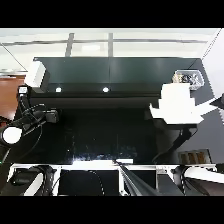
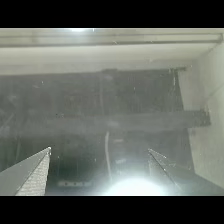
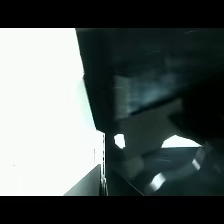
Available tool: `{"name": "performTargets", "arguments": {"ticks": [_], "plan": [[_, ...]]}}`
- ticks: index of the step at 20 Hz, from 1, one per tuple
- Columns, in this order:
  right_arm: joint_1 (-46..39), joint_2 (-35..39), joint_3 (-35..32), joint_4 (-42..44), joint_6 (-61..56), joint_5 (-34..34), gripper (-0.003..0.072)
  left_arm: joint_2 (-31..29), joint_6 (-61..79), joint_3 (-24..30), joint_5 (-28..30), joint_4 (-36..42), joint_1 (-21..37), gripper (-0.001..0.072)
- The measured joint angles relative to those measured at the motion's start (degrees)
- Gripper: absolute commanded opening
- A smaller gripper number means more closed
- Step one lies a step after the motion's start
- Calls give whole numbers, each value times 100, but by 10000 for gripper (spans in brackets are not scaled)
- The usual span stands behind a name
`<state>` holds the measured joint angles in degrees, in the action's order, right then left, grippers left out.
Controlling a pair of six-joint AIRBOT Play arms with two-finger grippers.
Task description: Fold the box and place the chain.
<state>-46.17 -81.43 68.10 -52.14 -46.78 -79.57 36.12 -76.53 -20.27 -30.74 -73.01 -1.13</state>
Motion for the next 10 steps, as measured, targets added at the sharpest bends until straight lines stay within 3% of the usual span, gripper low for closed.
{"name": "performTargets", "arguments": {"ticks": [4,10], "plan": [[420,929,-1296,901,372,293,15,0,2,0,-87,192,-7,706],[2192,1864,-2953,2162,820,1285,15,0,109,0,-151,664,-310,706]]}}
